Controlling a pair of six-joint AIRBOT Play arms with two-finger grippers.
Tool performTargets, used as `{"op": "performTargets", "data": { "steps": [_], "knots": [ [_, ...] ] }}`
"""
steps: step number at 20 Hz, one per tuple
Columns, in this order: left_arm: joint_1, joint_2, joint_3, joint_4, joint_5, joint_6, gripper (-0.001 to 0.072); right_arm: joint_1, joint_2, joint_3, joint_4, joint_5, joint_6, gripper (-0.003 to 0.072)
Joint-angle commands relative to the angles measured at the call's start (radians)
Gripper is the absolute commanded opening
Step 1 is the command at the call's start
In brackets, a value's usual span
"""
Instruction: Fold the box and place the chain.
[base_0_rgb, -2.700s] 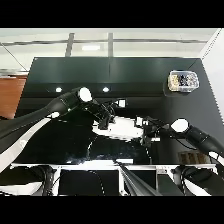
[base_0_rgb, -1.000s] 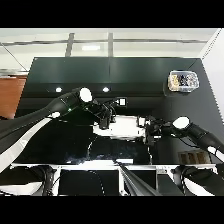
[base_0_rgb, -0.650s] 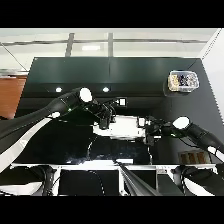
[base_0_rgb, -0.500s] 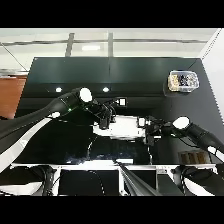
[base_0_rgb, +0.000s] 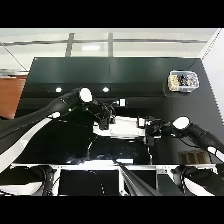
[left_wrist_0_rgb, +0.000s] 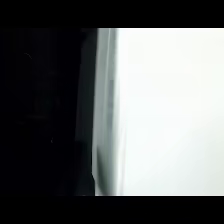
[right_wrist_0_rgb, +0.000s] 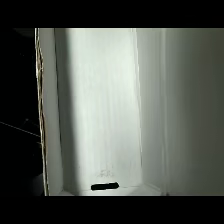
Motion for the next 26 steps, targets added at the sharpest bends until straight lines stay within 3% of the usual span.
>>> {"op": "performTargets", "data": {
  "steps": [1,2,3,8,9,10,11,12,13,15,17,19,22,26],
  "knots": [
    [0.001,0.003,0.011,0.013,-0.035,-0.006,0.0431,0.001,0.0,-0.001,0.0,-0.002,0.001,0.0474],
    [0.001,0.005,0.025,0.035,-0.045,-0.06,0.0508,0.0,0.0,-0.001,0.0,-0.002,0.001,0.0474],
    [0.001,0.011,0.041,0.075,-0.06,-0.126,0.0523,0.0,0.0,-0.001,0.0,-0.002,0.001,0.0474],
    [0.005,0.139,0.076,0.399,-0.185,-0.404,0.0498,0.001,0.0,-0.001,0.0,-0.002,0.001,0.0473],
    [0.011,0.172,0.076,0.439,-0.223,-0.463,0.0448,0.001,-0.001,-0.001,0.0,-0.002,0.001,0.044],
    [0.023,0.207,0.076,0.457,-0.28,-0.549,0.0298,0.001,-0.001,-0.001,0.0,-0.001,0.001,0.0216],
    [0.035,0.239,0.075,0.455,-0.345,-0.618,0.0113,0.001,-0.001,-0.001,0.0,-0.002,0.001,0.0098],
    [0.048,0.267,0.074,0.432,-0.423,-0.66,0.0029,0.001,-0.001,-0.001,0.0,-0.002,0.001,0.0099],
    [0.06,0.295,0.061,0.382,-0.487,-0.697,0.0029,0.001,-0.001,-0.001,0.0,-0.002,0.001,0.0099],
    [0.062,0.353,-0.026,0.233,-0.475,-0.755,0.0029,0.001,-0.001,-0.001,0.0,-0.002,0.001,0.0098],
    [0.043,0.392,-0.167,-0.033,-0.373,-0.755,0.0029,0.001,-0.001,-0.001,0.0,-0.002,0.001,0.0099],
    [-0.01,0.416,-0.309,-0.275,-0.17,-0.683,0.0029,0.001,0.0,-0.002,0.0,-0.013,0.002,0.0098],
    [-0.087,0.418,-0.418,-0.355,0.162,-0.622,0.0029,0.001,-0.001,-0.002,0.0,-0.018,0.005,0.0098],
    [-0.125,0.413,-0.425,-0.455,0.562,-0.527,0.0031,0.001,-0.001,-0.002,0.0,-0.02,0.005,0.0098]
  ]
}}
